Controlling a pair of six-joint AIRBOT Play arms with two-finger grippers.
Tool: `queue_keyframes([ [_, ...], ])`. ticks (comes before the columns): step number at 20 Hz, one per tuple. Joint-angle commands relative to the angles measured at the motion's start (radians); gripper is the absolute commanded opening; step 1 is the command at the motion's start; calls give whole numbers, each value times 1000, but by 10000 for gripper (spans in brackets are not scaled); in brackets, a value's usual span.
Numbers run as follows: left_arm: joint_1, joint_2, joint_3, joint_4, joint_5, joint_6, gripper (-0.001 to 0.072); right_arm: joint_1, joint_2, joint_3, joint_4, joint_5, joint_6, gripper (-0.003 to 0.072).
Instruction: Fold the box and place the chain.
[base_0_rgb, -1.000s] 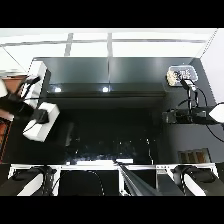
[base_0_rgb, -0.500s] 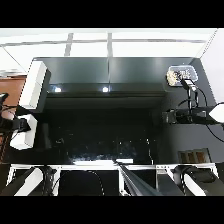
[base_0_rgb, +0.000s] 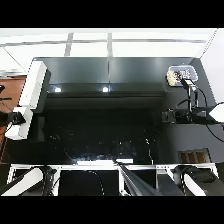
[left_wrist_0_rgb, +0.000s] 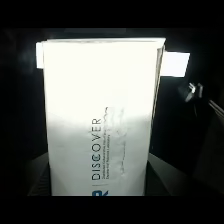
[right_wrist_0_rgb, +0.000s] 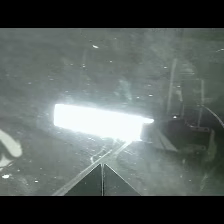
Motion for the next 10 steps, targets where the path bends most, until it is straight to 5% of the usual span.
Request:
queue_keyframes([
  [1,3,-66,42,-39,37,33,445,-1,0,0,25,2,6,16],
  [2,2,-75,45,-45,60,39,476,-1,0,0,27,2,6,16],
  [3,0,-77,45,-45,86,39,720,-1,0,0,31,2,6,17],
  [6,-38,-76,125,-34,97,31,714,-1,0,0,37,6,7,17],
  [10,-164,-65,386,-89,77,-175,704,-1,0,0,36,4,8,17],
])
